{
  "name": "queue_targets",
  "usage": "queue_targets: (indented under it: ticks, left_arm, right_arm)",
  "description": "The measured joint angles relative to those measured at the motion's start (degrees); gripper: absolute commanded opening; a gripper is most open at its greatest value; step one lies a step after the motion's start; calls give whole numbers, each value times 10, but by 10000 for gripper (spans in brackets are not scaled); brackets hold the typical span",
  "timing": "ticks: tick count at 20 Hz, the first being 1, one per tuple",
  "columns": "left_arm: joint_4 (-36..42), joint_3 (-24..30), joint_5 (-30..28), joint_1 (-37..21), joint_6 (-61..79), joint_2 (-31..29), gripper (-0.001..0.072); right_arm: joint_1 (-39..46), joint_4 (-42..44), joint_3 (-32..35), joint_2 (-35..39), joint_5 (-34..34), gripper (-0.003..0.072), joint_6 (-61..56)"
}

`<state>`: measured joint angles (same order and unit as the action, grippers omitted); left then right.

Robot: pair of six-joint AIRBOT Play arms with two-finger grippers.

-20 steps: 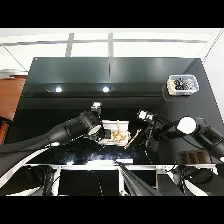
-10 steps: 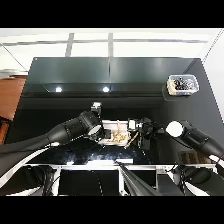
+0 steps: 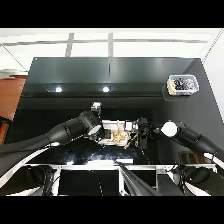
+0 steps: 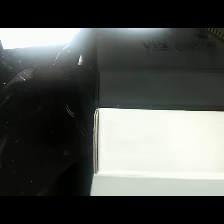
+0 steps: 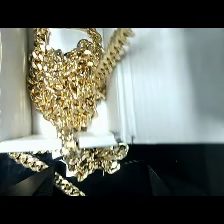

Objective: Fold the box and place the chain.

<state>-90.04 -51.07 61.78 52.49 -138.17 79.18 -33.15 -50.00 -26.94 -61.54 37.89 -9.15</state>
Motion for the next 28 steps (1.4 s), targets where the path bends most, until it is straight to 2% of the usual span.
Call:
queue_targets:
  ticks: [6, 8, 17, 18, 20, 21, 28]
  left_arm:
    - [0, 0, 0, 0, 0, 0, 31]
    - [0, 0, 0, 0, 0, 0, 31]
    - [1, 0, 0, 0, 0, 0, 31]
    - [1, 0, 0, 0, 0, 0, 31]
    - [1, 0, 0, 0, 0, 0, 31]
    - [1, 0, 0, 0, 0, 0, 31]
    - [1, 0, 1, 0, 0, 0, 31]
  right_arm:
    - [-5, 4, 0, -10, -9, 718, 2]
    - [-6, 4, 0, -10, -9, 591, 2]
    - [-16, 5, 0, -11, -10, 587, 2]
    - [-17, 5, 0, -11, -10, 510, 2]
    - [-18, 5, 0, -11, -10, 218, 1]
    - [-19, 5, 0, -11, -10, 137, -2]
    - [-19, 5, 0, -11, -7, 120, -12]
